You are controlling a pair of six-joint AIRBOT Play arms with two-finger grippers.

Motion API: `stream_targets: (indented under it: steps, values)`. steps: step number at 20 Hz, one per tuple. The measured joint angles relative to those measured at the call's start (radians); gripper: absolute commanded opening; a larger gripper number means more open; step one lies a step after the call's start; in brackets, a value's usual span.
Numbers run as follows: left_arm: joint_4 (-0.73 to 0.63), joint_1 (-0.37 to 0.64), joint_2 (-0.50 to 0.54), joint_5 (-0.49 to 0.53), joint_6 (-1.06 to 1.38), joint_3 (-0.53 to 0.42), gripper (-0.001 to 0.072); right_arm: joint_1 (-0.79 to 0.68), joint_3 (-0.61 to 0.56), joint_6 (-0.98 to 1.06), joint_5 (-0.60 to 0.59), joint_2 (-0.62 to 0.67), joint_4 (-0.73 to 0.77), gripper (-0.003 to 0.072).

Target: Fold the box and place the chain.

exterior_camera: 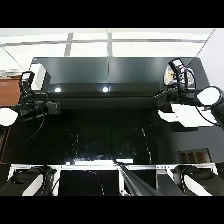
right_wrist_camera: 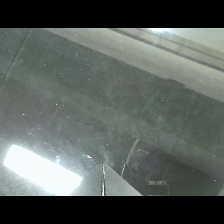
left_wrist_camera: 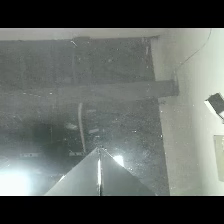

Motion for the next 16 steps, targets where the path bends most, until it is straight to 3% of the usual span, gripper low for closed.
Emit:
stream_targets:
  steps: [11, 14, 15, 16]
  values:
    - [0.0, 0.0, 0.0, 0.0, 0.0, 0.0, 0.0025, 0.0, 0.0, 0.0, -0.002, 0.0, 0.003, 0.0015]
    - [0.0, 0.0, 0.0, 0.0, 0.0, 0.0, 0.0025, 0.0, 0.0, 0.0, -0.082, 0.0, 0.061, 0.0018]
    - [0.0, 0.0, 0.0, 0.0, 0.0, 0.0, 0.0025, 0.0, 0.0, 0.0, -0.126, -0.001, 0.086, 0.0208]
    - [0.0, 0.0, 0.0, 0.0, 0.0, 0.0, 0.0025, -0.002, 0.0, 0.001, -0.177, -0.001, 0.105, 0.0718]
